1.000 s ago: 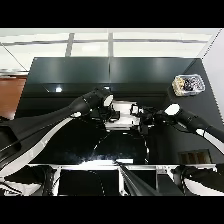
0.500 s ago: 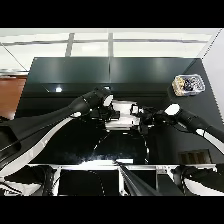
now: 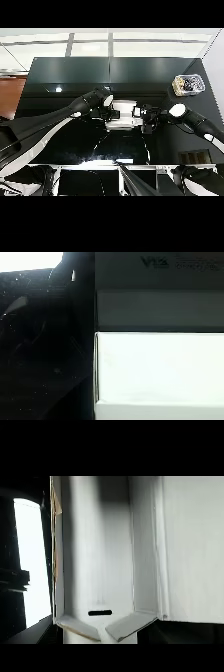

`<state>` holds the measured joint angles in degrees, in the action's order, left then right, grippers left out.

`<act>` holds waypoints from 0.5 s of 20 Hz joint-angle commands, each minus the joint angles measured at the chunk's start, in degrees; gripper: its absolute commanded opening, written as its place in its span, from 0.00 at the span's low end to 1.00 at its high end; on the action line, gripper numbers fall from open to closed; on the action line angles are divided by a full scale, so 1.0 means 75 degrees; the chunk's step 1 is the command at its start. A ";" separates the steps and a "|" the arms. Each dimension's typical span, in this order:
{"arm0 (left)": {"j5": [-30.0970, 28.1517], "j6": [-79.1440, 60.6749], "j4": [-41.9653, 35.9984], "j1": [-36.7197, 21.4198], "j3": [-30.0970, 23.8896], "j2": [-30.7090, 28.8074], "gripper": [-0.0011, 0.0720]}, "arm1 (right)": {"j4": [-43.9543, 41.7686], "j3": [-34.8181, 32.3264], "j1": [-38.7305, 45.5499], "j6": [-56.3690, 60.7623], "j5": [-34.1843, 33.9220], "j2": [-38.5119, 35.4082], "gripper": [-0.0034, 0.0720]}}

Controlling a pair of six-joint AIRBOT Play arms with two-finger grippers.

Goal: Fold the box and place the chain.

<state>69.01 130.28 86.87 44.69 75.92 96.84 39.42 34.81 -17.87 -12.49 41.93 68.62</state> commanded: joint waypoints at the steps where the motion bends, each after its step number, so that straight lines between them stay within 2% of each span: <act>1: 0.0020 -0.0006 0.0009 -0.0006 0.0006 -0.0006 0.06 | 0.0513 0.0009 0.0000 -0.0015 0.0038 -0.0152 0.87; 5: 0.0035 -0.0006 0.0000 -0.0032 0.0006 -0.0006 0.06 | 0.0525 0.0009 -0.0003 -0.0510 -0.0015 -0.0143 0.87; 6: 0.0035 -0.0006 0.0000 -0.0035 0.0006 -0.0006 0.06 | 0.0522 0.0009 -0.0003 -0.0510 -0.0020 -0.0137 0.70; 8: 0.0029 -0.0003 -0.0023 -0.0035 0.0006 -0.0006 0.06 | 0.0294 0.0009 -0.0006 -0.0510 -0.0015 -0.0087 0.59; 9: 0.0026 -0.0003 -0.0020 -0.0035 0.0006 -0.0006 0.06 | 0.0052 0.0009 -0.0006 -0.0510 -0.0017 -0.0044 0.59; 10: 0.0026 -0.0003 -0.0020 -0.0038 0.0006 -0.0006 0.06 | -0.0274 0.0009 -0.0009 -0.0513 -0.0015 0.0026 0.52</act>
<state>69.25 130.26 86.87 44.45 75.92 96.84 41.39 34.81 -17.87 -15.94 41.91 68.10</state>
